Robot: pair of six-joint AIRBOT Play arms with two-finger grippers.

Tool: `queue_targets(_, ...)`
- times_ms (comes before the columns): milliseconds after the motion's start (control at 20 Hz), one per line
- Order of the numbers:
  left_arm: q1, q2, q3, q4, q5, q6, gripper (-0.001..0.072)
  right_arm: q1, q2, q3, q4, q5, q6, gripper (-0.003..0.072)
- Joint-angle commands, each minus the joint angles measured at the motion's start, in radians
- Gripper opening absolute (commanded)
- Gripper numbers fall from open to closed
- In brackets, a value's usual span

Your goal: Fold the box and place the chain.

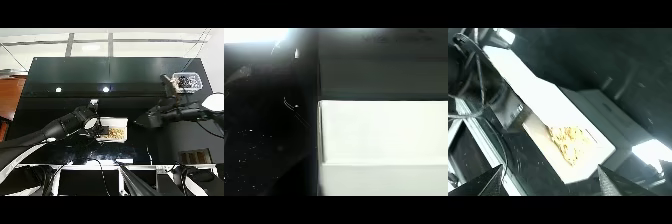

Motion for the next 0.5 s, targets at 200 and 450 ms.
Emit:
queue_targets(200, 0.000, 0.091, 0.082, 0.005, -0.095, 0.079, 0.0709, -0.121, 0.024, 0.003, -0.075, 0.122, 0.064, 0.0690)
queue_targets(450, 0.001, 0.405, 0.023, 0.060, -0.297, 0.297, 0.0709, -0.119, 0.024, 0.005, -0.068, 0.132, 0.177, 0.0705)
